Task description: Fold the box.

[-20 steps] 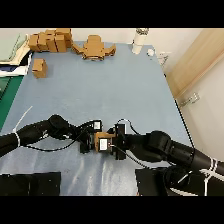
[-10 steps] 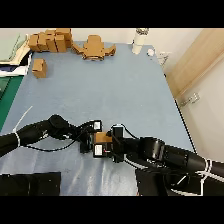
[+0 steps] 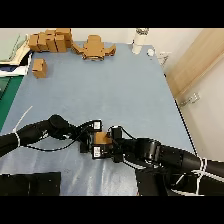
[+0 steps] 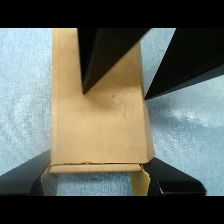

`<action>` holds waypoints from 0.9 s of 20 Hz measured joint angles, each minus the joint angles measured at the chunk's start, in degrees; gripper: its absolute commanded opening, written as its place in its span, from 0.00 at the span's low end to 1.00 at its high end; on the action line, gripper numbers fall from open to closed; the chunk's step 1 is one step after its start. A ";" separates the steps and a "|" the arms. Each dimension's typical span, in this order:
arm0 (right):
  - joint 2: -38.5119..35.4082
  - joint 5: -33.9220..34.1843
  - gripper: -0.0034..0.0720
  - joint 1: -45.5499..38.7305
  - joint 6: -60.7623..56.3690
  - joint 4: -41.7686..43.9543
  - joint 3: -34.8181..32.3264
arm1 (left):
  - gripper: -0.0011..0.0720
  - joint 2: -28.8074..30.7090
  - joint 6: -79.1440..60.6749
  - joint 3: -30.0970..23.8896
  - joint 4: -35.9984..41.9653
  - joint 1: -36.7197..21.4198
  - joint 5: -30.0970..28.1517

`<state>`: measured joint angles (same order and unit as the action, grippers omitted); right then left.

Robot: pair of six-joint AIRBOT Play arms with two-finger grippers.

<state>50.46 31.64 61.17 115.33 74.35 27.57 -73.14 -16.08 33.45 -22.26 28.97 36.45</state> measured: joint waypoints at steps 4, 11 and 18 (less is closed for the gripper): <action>0.37 -0.09 0.51 0.02 -0.28 -0.76 0.04 | 0.72 0.00 -0.02 0.00 -0.02 0.00 0.02; -0.90 0.57 0.51 0.02 -0.90 -0.96 0.02 | 0.73 0.00 0.00 0.00 0.11 0.00 0.20; -3.96 1.40 0.51 0.02 -1.38 -0.90 0.15 | 0.73 0.00 -0.02 0.00 0.00 0.00 0.02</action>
<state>46.50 33.04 61.19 113.95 73.45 27.73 -73.14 -16.10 33.45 -22.26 28.97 36.47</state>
